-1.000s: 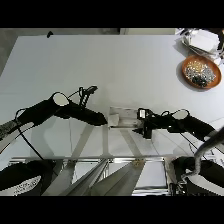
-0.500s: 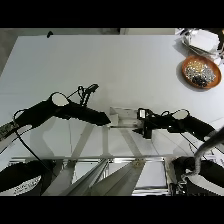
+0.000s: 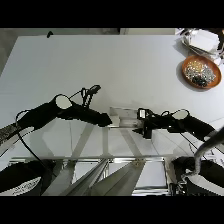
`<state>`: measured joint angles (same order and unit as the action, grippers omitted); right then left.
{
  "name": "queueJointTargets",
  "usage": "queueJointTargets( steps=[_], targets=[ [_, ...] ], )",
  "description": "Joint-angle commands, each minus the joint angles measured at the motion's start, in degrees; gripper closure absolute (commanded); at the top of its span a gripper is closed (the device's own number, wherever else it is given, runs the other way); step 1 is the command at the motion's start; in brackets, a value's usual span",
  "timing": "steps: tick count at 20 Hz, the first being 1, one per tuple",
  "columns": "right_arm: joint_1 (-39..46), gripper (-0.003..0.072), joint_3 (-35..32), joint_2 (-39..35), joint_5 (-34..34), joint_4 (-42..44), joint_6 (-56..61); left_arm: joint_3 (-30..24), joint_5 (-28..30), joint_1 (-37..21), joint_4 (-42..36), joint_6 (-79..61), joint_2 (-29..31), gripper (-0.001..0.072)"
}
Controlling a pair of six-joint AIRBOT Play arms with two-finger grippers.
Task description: Fold the box and place the chain.
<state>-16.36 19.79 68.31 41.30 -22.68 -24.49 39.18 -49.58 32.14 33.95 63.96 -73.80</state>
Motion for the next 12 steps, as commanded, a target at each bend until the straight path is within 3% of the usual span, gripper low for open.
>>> queueJointTargets(
  steps=[1,12],
  targets=[
    [0.0,0.0221,0.0,0.0,0.0,0.0,0.0,0.1,2.3,1.5,3.5,4.3,-0.1,0.0357],
    [0.0,0.0221,0.0,0.0,0.0,0.0,0.0,6.1,0.9,5.5,15.9,19.0,-2.3,0.0357]
  ],
)
